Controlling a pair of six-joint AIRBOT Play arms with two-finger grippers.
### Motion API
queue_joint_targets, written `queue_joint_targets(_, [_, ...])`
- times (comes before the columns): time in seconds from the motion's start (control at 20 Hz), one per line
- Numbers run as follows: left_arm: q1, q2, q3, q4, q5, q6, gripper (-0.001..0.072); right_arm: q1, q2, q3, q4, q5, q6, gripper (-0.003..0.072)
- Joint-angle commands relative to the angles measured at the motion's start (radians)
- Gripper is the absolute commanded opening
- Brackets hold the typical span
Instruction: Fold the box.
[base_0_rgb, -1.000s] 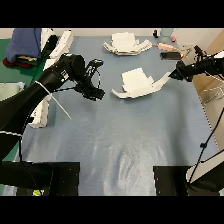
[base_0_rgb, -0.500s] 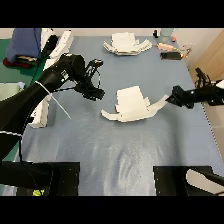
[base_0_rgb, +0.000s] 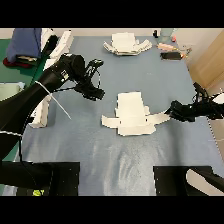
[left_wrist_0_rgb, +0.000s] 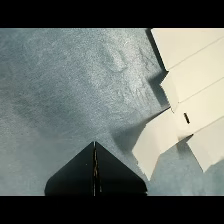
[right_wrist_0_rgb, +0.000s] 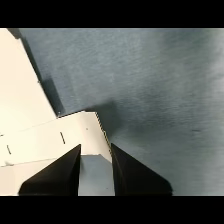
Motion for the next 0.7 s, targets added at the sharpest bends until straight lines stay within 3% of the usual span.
queue_joint_targets(0.0, [0.000, -0.001, 0.000, 0.000, 0.000, 0.000, 0.0013, -0.002, -0.058, 0.050, -0.121, 0.011, 0.009, 0.0307])
queue_joint_targets(0.35, [0.000, -0.001, 0.000, 0.000, 0.000, 0.000, 0.0013, -0.002, -0.308, 0.282, -0.093, 0.198, -0.120, 0.0306])
queue_joint_targets(0.65, [0.000, -0.001, 0.000, 0.000, 0.000, 0.000, 0.0013, 0.001, -0.448, 0.306, 0.011, 0.369, -0.230, 0.0303])
